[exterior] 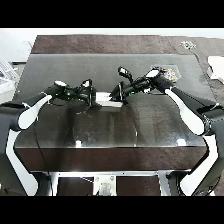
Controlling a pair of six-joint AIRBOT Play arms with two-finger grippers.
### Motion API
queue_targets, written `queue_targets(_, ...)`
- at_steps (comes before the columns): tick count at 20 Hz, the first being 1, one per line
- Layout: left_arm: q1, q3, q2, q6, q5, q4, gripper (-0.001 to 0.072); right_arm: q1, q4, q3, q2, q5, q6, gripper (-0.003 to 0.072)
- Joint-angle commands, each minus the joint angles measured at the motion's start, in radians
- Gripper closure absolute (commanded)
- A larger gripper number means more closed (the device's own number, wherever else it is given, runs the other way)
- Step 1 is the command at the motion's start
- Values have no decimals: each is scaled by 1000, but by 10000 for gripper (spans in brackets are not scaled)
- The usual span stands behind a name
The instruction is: Fold the box and place the chain.
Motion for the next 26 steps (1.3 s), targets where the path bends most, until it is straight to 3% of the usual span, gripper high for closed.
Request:
queue_targets(1, 2, 1, 1, -5, 10, -4, 219, -7, 29, -9, 0, 20, -27, 411)
queue_targets(7, 2, 1, 1, -5, 11, -4, 219, -62, 245, -7, 0, 103, -74, 430)
queue_targets(11, 2, 1, 1, -5, 10, -5, 219, -72, 249, -8, 0, 106, -73, 496)
queue_targets(12, 2, 1, 1, -5, 10, -5, 219, -71, 249, -8, -1, 100, -73, 558)
queue_targets(15, 2, 1, 1, -5, 11, -5, 219, -66, 177, -8, -1, 46, -49, 669)
queue_targets(21, 2, 1, 1, -5, 11, -5, 219, -19, -53, -8, -2, -56, 76, 670)
queue_targets(26, 2, 1, 1, -5, 11, -5, 219, -5, -53, -8, 0, -62, 86, 670)
